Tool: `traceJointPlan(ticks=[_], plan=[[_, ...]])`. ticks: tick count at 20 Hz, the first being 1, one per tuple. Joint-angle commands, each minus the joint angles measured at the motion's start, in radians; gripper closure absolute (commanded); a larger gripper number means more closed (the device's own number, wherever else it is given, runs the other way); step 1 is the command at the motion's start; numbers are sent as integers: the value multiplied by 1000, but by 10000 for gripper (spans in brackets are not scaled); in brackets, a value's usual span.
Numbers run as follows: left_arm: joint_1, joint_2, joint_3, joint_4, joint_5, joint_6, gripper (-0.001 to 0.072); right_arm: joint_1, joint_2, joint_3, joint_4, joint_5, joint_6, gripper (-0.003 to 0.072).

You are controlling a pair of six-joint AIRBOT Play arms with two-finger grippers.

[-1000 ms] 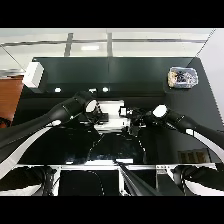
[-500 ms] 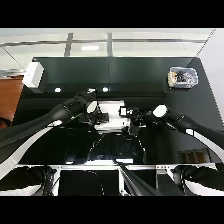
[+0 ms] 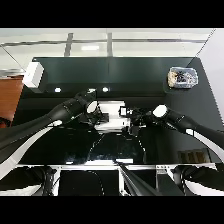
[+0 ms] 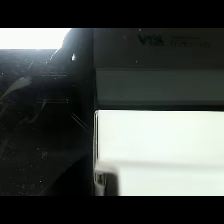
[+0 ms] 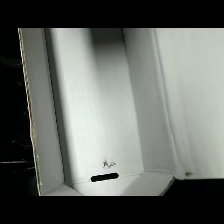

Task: Fold the box and place the chain.

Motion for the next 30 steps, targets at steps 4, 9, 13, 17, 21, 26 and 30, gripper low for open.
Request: traceJointPlan(ticks=[4,9,13,17,21,26,30], plan=[[0,1,1,0,-33,31,682,0,35,0,-6,7,12,-23],[0,3,1,0,-32,38,682,0,137,0,-208,47,6,-15],[0,3,1,0,-32,38,681,0,137,0,-197,53,-51,16],[0,3,1,0,-31,37,681,3,136,0,-188,65,-56,260],[0,3,1,-1,-29,37,681,10,126,0,-35,82,-56,499],[0,3,1,-1,-23,37,681,25,69,0,165,73,-56,481],[0,3,1,-2,-23,37,681,31,32,-1,191,61,-56,487]])
